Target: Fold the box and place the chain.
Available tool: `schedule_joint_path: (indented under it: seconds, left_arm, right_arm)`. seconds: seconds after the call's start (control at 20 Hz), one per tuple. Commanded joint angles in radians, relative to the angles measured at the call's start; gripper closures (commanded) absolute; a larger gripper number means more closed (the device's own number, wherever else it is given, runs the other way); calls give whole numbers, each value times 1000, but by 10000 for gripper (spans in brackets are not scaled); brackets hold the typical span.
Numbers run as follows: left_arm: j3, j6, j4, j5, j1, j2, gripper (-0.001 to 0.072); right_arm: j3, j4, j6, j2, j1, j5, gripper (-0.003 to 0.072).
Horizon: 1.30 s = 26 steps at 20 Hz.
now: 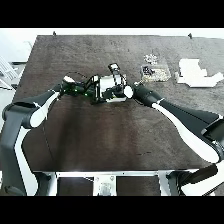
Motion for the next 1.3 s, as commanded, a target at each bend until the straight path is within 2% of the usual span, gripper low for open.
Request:
schedule_joint_path:
  seconds: [0.0,0.3,0.5,0.6,0.7,0.9,1.0,1.25]
  left_arm:
    - [0,0,0,0,0,0,239]
    - [0,0,0,0,0,0,239]
    - [0,0,0,0,0,0,239]
    - [0,0,0,0,0,0,239]
    - [0,0,0,0,0,0,239]
    - [0,0,0,0,0,0,239]
    - [0,0,0,0,0,0,239]
    - [0,0,0,0,0,0,238]
  right_arm:
    - [4,3,10,6,-32,-19,331]
    - [5,-36,10,185,-178,89,331]
    - [-26,-43,11,195,-299,129,331]
    - [-64,-43,11,180,-352,125,313]
    - [-91,-31,12,145,-411,91,189]
    - [-87,127,-29,53,-480,-19,192]
    - [-55,221,-122,4,-484,-25,192]
    - [45,287,-177,-84,-484,-24,191]
